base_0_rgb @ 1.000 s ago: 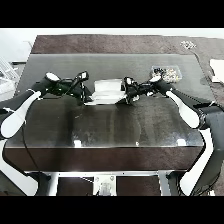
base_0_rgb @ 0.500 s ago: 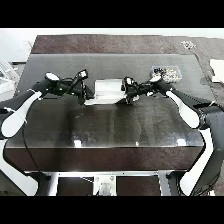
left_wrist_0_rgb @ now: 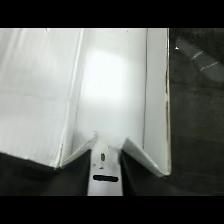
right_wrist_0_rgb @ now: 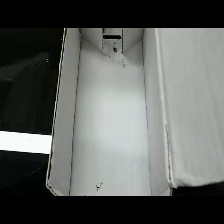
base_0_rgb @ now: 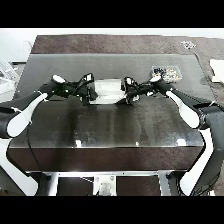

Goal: Fold the box and place the chain.

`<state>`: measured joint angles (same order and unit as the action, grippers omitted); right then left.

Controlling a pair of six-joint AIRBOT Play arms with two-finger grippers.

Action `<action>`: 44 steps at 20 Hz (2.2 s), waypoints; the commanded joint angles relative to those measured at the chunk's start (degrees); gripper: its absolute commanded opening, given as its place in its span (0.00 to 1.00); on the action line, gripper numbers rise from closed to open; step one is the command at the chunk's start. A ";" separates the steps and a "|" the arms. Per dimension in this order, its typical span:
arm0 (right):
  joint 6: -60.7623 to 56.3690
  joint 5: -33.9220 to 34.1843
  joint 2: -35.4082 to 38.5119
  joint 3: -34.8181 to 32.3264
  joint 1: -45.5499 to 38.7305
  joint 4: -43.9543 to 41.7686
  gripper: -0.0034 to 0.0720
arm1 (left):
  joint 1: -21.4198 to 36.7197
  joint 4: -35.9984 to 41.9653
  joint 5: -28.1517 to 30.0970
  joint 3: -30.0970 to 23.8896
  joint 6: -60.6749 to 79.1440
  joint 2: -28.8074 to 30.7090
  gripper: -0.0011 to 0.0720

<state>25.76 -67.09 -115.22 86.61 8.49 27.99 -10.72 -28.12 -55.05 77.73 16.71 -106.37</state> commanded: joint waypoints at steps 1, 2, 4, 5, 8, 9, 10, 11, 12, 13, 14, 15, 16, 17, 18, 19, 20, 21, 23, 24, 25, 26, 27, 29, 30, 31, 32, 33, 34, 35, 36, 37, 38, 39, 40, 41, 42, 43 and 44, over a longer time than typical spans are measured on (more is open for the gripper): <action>0.00 -0.07 -0.02 -0.02 0.00 0.04 0.82 | -0.17 0.26 1.64 0.00 3.34 -0.09 0.42; 0.00 -0.07 -0.02 -0.02 0.00 0.04 0.82 | -0.15 0.26 2.21 0.00 3.39 -0.09 0.42; 0.00 -0.07 -0.02 -0.02 0.00 0.04 0.82 | -0.17 0.63 2.84 0.07 4.76 -0.37 0.42; 0.00 -0.07 -0.02 -0.02 0.00 0.04 0.82 | -0.17 1.49 3.30 0.11 4.90 -0.57 0.43; 0.00 -0.07 -0.02 -0.02 0.00 0.04 0.82 | -0.17 2.54 4.07 0.13 6.03 -0.79 0.51; 0.00 -0.07 -0.02 -0.02 0.00 0.04 0.82 | -0.17 3.39 4.15 0.13 6.38 -0.79 0.53; 0.00 -0.07 -0.02 -0.02 0.00 0.04 0.82 | -0.17 3.78 4.20 0.15 6.62 -0.79 0.53; 0.00 -0.07 -0.02 -0.02 0.00 0.04 0.82 | -0.17 4.72 4.31 0.17 7.21 -0.87 0.53; 0.00 -0.07 -0.02 -0.02 0.00 0.04 0.82 | -0.15 5.60 4.70 0.17 7.72 -0.90 0.54; 0.00 -0.07 -0.02 -0.02 0.00 0.04 0.82 | -0.17 6.43 5.07 0.17 7.76 -0.90 0.67; 0.00 -0.07 -0.02 -0.02 0.00 0.04 0.82 | -0.17 6.54 5.11 0.17 7.74 -0.90 0.69; 0.00 -0.07 -0.02 -0.02 0.00 0.04 0.82 | -0.17 6.49 4.72 0.17 7.23 -0.90 0.69; 0.00 -0.07 -0.02 -0.02 0.00 0.07 0.82 | -0.15 6.45 4.44 0.17 7.17 -0.90 0.69; 0.00 -0.07 -0.02 -0.02 0.00 0.04 0.82 | -0.15 6.40 4.42 0.17 7.17 -0.90 0.69; 0.00 -0.07 -0.02 -0.02 0.00 0.07 0.82 | -0.17 6.38 4.09 0.17 7.17 -0.90 0.69; 0.00 -0.07 -0.02 -0.02 0.00 0.04 0.82 | -0.17 6.25 3.58 0.17 7.15 -0.90 0.70; 0.00 -0.07 -0.02 -0.02 0.00 0.04 0.82 | -0.15 6.16 3.28 0.17 7.08 -0.90 0.70; 0.00 -0.07 -0.02 -0.02 0.00 0.04 0.82 | -0.15 5.99 3.17 0.17 7.10 -0.90 0.70; 0.00 -0.07 -0.02 -0.02 0.00 0.04 0.82 | -0.15 5.20 3.17 0.17 6.05 -0.90 0.70; 0.00 -0.07 -0.02 -0.02 0.00 0.07 0.82 | -0.11 4.09 3.08 0.17 5.64 -0.90 0.70; 0.00 -0.07 -0.02 -0.02 0.00 0.04 0.82 | -0.11 2.36 3.15 0.17 4.70 -0.83 0.69; 0.00 -0.07 -0.02 -0.02 0.00 0.04 0.82 | -0.11 0.59 2.91 0.17 4.28 -0.70 0.69; 0.00 -0.07 -0.02 -0.02 0.00 0.04 0.82 | -0.11 -0.48 2.97 0.17 4.31 -0.70 0.69; 0.00 -0.07 -0.02 -0.02 0.00 0.07 0.82 | -0.11 -0.83 3.41 0.17 4.48 -0.70 0.69; 0.00 -0.07 -0.02 -0.02 0.00 0.04 0.82 | -0.11 -0.83 4.13 0.17 4.81 -0.70 0.59; 0.00 -0.07 -0.02 -0.02 0.00 0.04 0.82 | -0.11 -0.83 4.81 0.17 4.83 -0.70 0.40; 0.00 -0.07 -0.02 -0.02 0.00 0.04 0.82 | -0.11 -0.83 5.66 0.17 4.81 -0.70 0.39; 0.00 -0.07 -0.02 -0.02 0.00 0.04 0.82 | -0.11 -0.83 6.32 0.17 4.85 -0.63 0.39; 0.00 -0.07 -0.02 -0.02 0.00 0.04 0.82 | -0.11 -0.83 7.15 0.17 4.83 -0.52 0.25; 0.00 -0.07 -0.02 -0.02 0.00 0.04 0.82 | 0.04 -0.79 8.17 0.17 4.79 -0.46 0.04; 0.00 -0.07 -0.02 -0.02 0.00 0.04 0.82 | 0.61 -0.61 8.57 0.17 4.79 -0.46 0.04; 0.00 -0.07 -0.02 -0.02 0.00 0.07 0.82 | 1.40 0.24 8.11 0.17 4.79 -0.37 0.04; 0.00 -0.07 -0.02 -0.02 0.00 0.04 0.82 | 2.38 2.10 6.25 0.20 4.81 -0.07 0.04; 0.00 -0.07 -0.02 -0.02 0.00 0.04 0.82 | 3.45 4.52 3.80 0.17 4.83 0.48 0.04; 0.00 -0.07 -0.02 -0.02 0.00 0.04 0.82 | 4.68 7.02 1.44 0.17 4.81 1.22 0.04; 0.00 -0.07 -0.02 -0.02 0.00 0.07 0.82 | 5.81 9.20 -0.42 0.17 4.74 1.97 0.04; 0.00 -0.07 -0.02 -0.02 0.00 0.07 0.82 | 6.73 10.64 -1.53 0.17 4.52 2.82 0.04; 0.00 -0.07 -0.02 -0.02 0.00 0.04 0.82 | 7.56 11.52 -2.19 0.17 3.37 3.74 0.04; 0.00 -0.07 -0.02 -0.02 0.00 0.04 0.82 | 8.33 11.85 -2.73 0.17 1.27 4.90 0.04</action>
<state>25.82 -67.24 -115.22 86.61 8.49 28.05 -4.73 -20.29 -54.26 77.91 20.62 -103.63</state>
